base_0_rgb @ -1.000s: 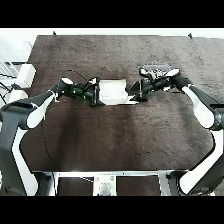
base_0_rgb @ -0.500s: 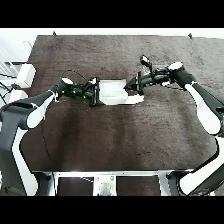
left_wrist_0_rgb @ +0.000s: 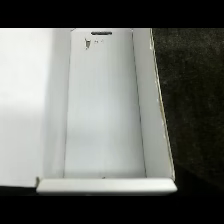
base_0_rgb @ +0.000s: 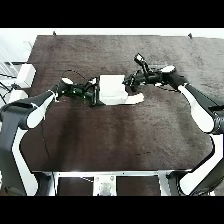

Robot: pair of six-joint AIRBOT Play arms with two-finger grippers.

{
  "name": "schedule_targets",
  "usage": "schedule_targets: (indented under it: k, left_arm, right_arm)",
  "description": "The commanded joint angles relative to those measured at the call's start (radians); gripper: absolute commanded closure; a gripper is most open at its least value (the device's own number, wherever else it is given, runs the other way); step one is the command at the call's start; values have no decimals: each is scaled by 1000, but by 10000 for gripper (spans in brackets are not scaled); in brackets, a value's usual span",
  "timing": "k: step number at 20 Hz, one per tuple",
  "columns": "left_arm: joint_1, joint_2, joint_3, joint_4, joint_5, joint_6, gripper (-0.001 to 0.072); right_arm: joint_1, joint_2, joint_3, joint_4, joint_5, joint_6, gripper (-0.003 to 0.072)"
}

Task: Fold the box and place the chain.

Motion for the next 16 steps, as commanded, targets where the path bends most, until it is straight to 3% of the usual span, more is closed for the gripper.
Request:
schedule_targets:
  k: [1,10,13,15,16]
  left_arm:
    - [1,0,0,0,0,0,126]
    - [1,0,0,1,0,0,126]
    - [1,0,0,1,-1,0,126]
    - [1,0,0,1,-5,0,126]
    - [1,0,0,0,-6,0,126]
  right_arm:
    - [1,-34,1,-83,-42,79,676]
    - [3,-29,34,-101,63,77,675]
    - [-8,51,34,-117,76,71,675]
    - [-27,116,34,-207,78,61,675]
    - [-37,141,34,-264,87,61,639]
